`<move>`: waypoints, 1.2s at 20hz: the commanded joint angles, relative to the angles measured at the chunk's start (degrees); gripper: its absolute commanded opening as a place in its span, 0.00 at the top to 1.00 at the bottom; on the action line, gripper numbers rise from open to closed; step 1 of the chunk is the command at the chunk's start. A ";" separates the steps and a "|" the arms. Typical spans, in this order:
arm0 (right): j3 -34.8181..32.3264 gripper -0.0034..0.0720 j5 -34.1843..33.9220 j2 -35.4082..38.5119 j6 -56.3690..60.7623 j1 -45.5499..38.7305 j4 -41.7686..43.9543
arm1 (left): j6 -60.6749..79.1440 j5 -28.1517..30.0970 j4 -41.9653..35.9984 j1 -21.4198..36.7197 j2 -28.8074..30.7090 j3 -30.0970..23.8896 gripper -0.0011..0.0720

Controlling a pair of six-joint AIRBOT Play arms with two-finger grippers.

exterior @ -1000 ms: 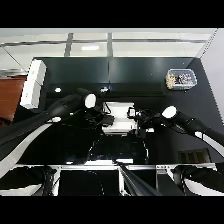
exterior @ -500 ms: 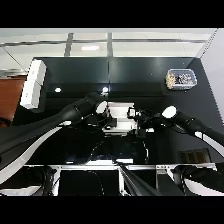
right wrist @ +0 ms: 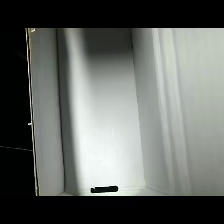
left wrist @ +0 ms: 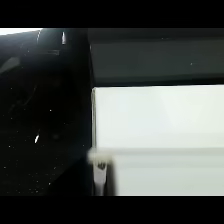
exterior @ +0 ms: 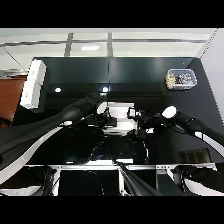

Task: Fold the box and place the chain.

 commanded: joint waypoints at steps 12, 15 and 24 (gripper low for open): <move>0.07 0.94 -0.09 0.02 -0.07 0.00 -0.02 | -0.13 -0.39 1.73 0.17 -1.29 2.19 0.44; 0.07 0.94 -0.11 0.02 -0.07 0.00 0.00 | -0.13 -0.15 1.90 0.17 -1.46 2.19 0.62; 0.07 0.94 -0.11 0.02 -0.07 0.00 -0.02 | -0.02 -0.07 1.49 0.02 -1.55 2.19 0.95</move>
